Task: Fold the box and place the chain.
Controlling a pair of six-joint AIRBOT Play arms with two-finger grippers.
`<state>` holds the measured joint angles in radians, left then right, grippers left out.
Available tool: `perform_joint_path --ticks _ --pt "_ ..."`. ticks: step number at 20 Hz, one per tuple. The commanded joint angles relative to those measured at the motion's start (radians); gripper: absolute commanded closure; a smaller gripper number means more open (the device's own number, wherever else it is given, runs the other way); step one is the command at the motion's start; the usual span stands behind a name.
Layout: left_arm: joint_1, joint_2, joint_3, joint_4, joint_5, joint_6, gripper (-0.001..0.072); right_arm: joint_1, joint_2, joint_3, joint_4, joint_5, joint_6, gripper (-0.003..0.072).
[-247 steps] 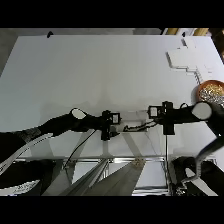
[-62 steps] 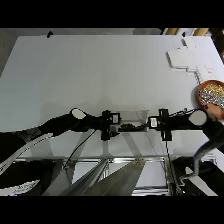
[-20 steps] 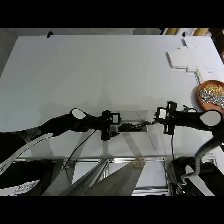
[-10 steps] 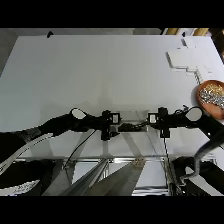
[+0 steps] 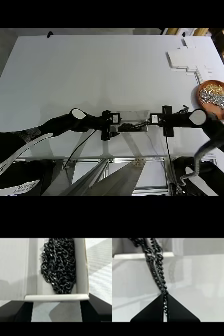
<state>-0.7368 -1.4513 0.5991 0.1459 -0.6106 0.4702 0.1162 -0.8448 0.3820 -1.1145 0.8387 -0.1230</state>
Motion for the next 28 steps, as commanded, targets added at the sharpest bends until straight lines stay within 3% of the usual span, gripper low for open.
perform_joint_path --ticks 1,5,7,10,14,19,23,26,28 --pt "0.000 0.001 0.000 0.000 0.000 0.000 0.0377 0.001 0.145 0.000 -0.019 0.057 0.053 0.0670" --pt "0.000 0.001 0.000 0.000 0.000 0.000 0.0377 0.001 0.267 0.000 0.252 0.126 0.031 0.0670" --pt "0.000 0.001 0.000 0.000 0.000 0.000 0.0377 0.003 0.269 0.000 0.397 0.153 -0.002 0.0670" --pt "0.000 0.001 0.000 0.000 0.000 0.000 0.0377 0.085 0.269 0.000 0.498 0.127 -0.048 0.0670" --pt "0.000 0.001 0.000 0.000 0.000 0.000 0.0377 0.304 0.222 0.000 0.514 -0.043 -0.046 0.0670" --pt "0.000 0.000 0.000 0.000 0.000 0.000 0.0377 0.497 0.022 0.000 0.517 -0.245 -0.046 0.0668" --pt "0.000 0.001 0.000 0.000 0.000 0.000 0.0377 0.512 -0.070 0.000 0.516 -0.309 -0.046 0.0578" --pt "0.000 0.001 0.000 0.000 0.000 0.000 0.0377 0.501 -0.050 0.000 0.491 -0.306 -0.047 0.0556" --pt "0.000 0.000 0.000 0.000 0.000 0.000 0.0377 0.423 0.005 0.000 0.468 -0.243 -0.046 0.0556"
